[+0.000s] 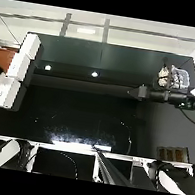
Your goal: Fold the box and place the chain.
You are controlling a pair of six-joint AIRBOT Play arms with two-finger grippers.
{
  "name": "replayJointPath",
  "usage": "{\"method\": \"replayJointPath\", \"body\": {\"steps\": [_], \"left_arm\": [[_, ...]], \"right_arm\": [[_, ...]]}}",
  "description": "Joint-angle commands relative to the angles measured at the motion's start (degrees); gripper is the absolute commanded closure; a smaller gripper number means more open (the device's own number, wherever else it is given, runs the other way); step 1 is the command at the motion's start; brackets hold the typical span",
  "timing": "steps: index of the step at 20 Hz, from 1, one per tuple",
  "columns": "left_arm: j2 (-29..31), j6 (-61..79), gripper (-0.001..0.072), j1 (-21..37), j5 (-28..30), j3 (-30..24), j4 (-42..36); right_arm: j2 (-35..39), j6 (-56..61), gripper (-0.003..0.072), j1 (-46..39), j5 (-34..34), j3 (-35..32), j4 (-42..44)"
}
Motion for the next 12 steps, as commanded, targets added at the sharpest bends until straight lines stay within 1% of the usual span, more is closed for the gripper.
{"method": "replayJointPath", "body": {"steps": [1,2,3,5,6,7,9,10,12], "left_arm": [[5.7,-10.7,0.0426,-8.2,-2.6,6.3,-0.7],[6.4,-12.2,0.0683,-11.9,-5.2,7.4,-1.7],[7.0,-13.2,0.0678,-15.6,-7.1,7.7,-3.4],[7.2,-17.3,0.0680,-25.0,-10.9,7.2,-3.8],[7.3,-20.2,0.0681,-30.4,-11.2,5.9,-3.3],[7.6,-23.1,0.0681,-35.5,-10.2,4.1,-2.4],[8.7,-28.4,0.0681,-46.4,-4.2,-2.1,0.6],[9.3,-31.3,0.0680,-51.3,-0.6,-6.0,3.1],[9.5,-38.1,0.0679,-57.8,4.7,-13.3,7.0]], "right_arm": [[0.5,1.4,0.0643,-3.3,7.3,8.3,-5.7],[1.4,3.2,0.0643,-4.2,8.6,11.1,-9.2],[3.2,6.1,0.0643,-4.7,8.2,13.3,-15.0],[9.1,14.2,0.0644,-4.7,3.3,13.9,-28.4],[12.3,17.5,0.0644,-4.3,1.4,13.4,-34.9],[15.1,19.5,0.0643,-4.0,-0.3,12.1,-39.6],[20.7,23.3,0.0644,-4.1,-5.5,5.5,-46.5],[22.9,25.2,0.0643,-4.1,-8.2,0.5,-48.5],[24.8,28.1,0.0643,-4.1,-13.1,-10.3,-49.2]]}}
